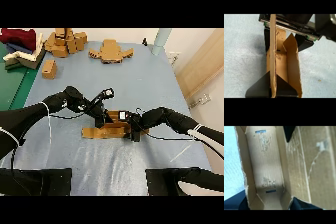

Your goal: Fold the box.

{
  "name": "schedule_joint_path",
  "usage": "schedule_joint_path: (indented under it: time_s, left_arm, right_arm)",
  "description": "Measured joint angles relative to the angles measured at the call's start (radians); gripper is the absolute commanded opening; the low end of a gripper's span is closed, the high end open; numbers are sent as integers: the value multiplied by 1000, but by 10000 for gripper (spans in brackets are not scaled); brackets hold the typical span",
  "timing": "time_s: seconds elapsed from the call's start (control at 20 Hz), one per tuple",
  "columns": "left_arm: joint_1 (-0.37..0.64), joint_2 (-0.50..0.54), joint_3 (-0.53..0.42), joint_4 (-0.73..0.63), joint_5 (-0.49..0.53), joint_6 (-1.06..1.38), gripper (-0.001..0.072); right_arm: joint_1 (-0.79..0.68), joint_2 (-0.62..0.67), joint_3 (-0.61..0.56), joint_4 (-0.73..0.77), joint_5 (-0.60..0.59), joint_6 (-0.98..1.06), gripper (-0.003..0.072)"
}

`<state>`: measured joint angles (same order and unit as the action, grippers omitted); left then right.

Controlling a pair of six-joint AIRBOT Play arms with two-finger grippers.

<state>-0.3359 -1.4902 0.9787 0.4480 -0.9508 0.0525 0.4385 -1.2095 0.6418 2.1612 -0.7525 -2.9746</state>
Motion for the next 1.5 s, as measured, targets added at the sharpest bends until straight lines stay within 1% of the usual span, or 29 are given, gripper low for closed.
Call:
schedule_joint_path:
  time_s: [0.85,0.9,0.95,1.0,1.05,1.2,1.4,1.45,1.5]
  left_arm:
    - [-1,0,0,-2,-4,0,15]
    - [-1,0,0,-2,-5,-1,163]
    - [-1,0,0,4,-3,-10,470]
    - [0,0,0,11,-3,-24,661]
    - [4,1,1,2,-4,-47,674]
    - [14,8,5,2,-12,-111,675]
    - [63,58,6,26,-22,-222,673]
    - [80,77,6,57,-30,-264,643]
    - [95,97,6,83,-40,-315,634]
  right_arm:
    - [0,0,0,-4,0,0,593]
    - [0,0,0,-4,0,0,594]
    - [0,0,0,-6,2,0,594]
    - [0,0,0,-7,4,0,593]
    - [-1,0,0,-8,4,0,594]
    - [-1,0,0,-8,3,0,593]
    - [-1,0,0,-10,2,0,593]
    - [-1,0,0,-10,2,0,593]
    - [-1,0,0,-10,0,0,593]
